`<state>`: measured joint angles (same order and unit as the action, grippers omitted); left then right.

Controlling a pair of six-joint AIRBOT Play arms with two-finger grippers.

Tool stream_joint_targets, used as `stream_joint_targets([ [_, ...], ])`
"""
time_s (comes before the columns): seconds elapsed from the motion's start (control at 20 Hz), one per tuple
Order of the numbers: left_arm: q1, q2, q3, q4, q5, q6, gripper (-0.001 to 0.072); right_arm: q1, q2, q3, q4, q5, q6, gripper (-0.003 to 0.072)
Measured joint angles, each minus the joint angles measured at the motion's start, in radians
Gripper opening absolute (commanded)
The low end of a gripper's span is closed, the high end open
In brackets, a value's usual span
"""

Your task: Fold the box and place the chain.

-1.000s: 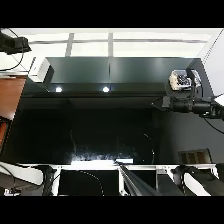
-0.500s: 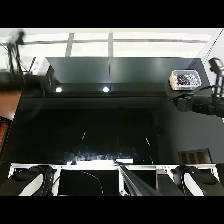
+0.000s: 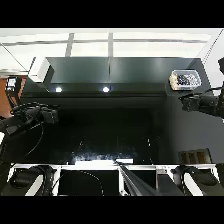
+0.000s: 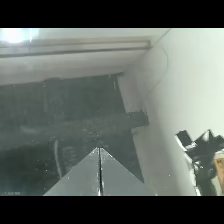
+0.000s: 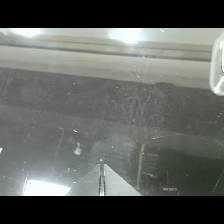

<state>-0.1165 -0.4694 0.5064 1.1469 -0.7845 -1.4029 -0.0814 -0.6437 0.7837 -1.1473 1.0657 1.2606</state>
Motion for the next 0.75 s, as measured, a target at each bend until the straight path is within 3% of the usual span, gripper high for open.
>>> stream_joint_targets([
  [0.75,0.007,0.022,-0.017,0.0,0.023,0.0,0.0027,0.0,0.001,0.0,-0.006,0.002,0.003,0.0033],
])
